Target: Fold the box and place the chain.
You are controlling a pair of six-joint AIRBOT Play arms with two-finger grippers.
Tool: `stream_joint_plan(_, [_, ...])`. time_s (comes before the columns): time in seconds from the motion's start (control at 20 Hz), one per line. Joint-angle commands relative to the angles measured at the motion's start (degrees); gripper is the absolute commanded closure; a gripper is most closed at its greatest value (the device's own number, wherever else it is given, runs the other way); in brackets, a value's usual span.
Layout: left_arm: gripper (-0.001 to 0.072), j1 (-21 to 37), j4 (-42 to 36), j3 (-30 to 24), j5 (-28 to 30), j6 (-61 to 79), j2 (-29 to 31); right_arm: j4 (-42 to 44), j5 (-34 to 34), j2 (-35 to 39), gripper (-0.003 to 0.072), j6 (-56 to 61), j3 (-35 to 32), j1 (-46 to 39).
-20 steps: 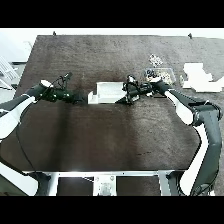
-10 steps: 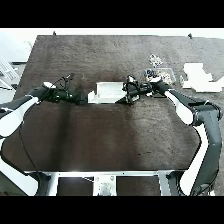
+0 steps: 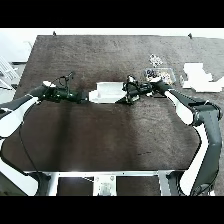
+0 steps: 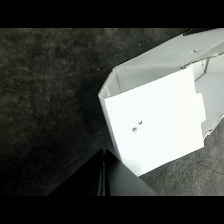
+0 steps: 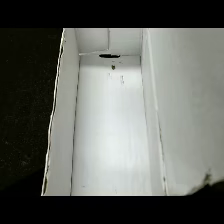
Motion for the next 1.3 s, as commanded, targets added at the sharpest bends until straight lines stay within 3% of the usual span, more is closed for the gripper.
stream_joint_plan(0.0, [0.0691, 0.1, -2.1, 0.6, -0.9, 0.6, 0.6, 0.0, 0.0, 0.0, 0.0105, 0.0, 0.0, 0.0])
stream_joint_plan(0.7, [0.0683, 0.0, -7.1, 2.1, -3.0, 2.3, 0.6, 0.0, 0.0, 0.0, 0.0105, 0.0, 0.0, 0.0])
stream_joint_plan(0.75, [0.0537, 0.0, -7.4, 2.1, -3.0, 2.4, 0.6, 0.0, 0.0, 0.0, 0.0105, 0.0, 0.0, 0.0])
stream_joint_plan(0.8, [0.0510, 0.0, -7.5, 2.1, -3.2, 2.6, 0.6, 0.0, 0.0, 0.0, 0.0105, 0.0, 0.0, 0.0])
stream_joint_plan(1.25, [0.0508, -1.1, -9.0, 2.1, -3.4, 2.8, 0.6, 0.0, 0.0, 0.0, 0.0105, 0.0, 0.0, 0.0])
